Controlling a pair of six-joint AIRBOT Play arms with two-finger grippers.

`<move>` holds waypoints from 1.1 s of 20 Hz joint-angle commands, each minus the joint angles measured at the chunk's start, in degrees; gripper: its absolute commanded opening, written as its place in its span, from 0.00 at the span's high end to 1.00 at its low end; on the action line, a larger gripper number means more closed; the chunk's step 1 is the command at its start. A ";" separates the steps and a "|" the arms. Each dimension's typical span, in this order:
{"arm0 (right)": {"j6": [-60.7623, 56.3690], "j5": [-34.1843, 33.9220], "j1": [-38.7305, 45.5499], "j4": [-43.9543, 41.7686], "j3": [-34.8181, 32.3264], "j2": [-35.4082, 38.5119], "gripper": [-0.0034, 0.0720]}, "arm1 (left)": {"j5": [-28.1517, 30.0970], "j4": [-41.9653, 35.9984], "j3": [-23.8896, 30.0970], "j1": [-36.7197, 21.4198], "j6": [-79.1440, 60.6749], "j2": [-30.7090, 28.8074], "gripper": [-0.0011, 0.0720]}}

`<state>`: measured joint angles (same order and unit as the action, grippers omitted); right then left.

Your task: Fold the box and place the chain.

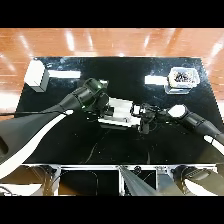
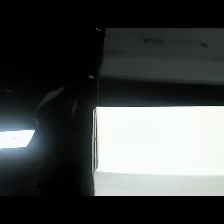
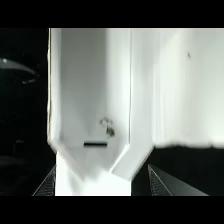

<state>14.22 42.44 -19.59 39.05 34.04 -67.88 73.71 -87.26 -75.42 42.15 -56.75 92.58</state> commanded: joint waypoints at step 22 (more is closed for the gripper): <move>8.57 -5.35 -4.59 -6.16 0.07 -2.47 0.01 | -13.75 -5.40 16.90 -2.99 2.10 -7.52 0.95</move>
<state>21.15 38.85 -23.59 34.94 34.04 -69.32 60.12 -92.60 -58.59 38.96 -54.63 83.99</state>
